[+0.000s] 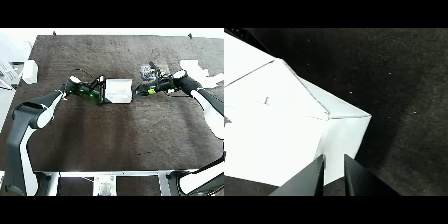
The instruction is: Fold the box and place the chain.
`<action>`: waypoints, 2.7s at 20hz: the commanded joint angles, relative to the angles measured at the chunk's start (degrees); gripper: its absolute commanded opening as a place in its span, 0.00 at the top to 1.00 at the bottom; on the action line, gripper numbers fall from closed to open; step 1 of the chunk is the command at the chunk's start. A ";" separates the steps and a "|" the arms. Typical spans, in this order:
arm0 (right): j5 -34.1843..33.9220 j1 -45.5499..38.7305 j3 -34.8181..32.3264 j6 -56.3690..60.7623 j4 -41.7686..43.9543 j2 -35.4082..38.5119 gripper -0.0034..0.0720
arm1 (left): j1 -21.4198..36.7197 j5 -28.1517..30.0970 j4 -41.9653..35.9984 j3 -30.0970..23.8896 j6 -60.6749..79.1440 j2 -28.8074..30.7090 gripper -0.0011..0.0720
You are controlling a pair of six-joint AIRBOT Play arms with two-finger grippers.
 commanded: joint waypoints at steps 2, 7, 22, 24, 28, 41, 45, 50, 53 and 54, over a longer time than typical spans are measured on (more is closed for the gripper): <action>0.13 0.26 0.04 0.07 2.78 0.22 0.51 | 0.00 0.00 0.02 -0.02 -0.04 -0.04 0.67; -0.07 3.08 0.07 0.09 2.25 0.15 0.51 | 0.00 -0.04 0.00 -0.02 -0.07 -0.04 0.67; -0.50 10.78 8.74 22.80 -27.10 0.15 0.35 | 0.00 -0.85 0.00 -0.02 -0.07 -0.04 0.67; -1.33 11.78 9.31 26.45 -30.45 -0.13 0.35 | 0.00 -0.87 0.00 -0.02 -0.07 -0.04 0.67; -1.88 13.38 10.75 30.42 -31.52 -1.84 0.35 | 0.00 -0.85 0.00 -0.02 -0.04 -0.04 0.67; 4.13 18.82 15.13 53.35 -51.45 -3.69 0.35 | 0.00 -0.90 0.00 -0.02 -0.07 -0.04 0.67; 6.19 19.67 18.32 55.67 -51.52 -5.25 0.35 | 0.00 -0.94 0.00 -0.02 -0.07 -0.04 0.67; 12.33 21.20 24.20 55.89 -51.65 -9.55 0.36 | 0.00 -0.92 0.00 -0.02 -0.07 -0.04 0.67; 13.51 21.16 24.72 58.45 -52.43 -10.45 0.41 | 0.00 -0.87 0.00 -0.02 -0.04 -0.04 0.67; 13.51 21.18 24.94 58.49 -52.43 -10.67 0.43 | 0.00 -0.87 0.00 -0.02 -0.04 -0.04 0.67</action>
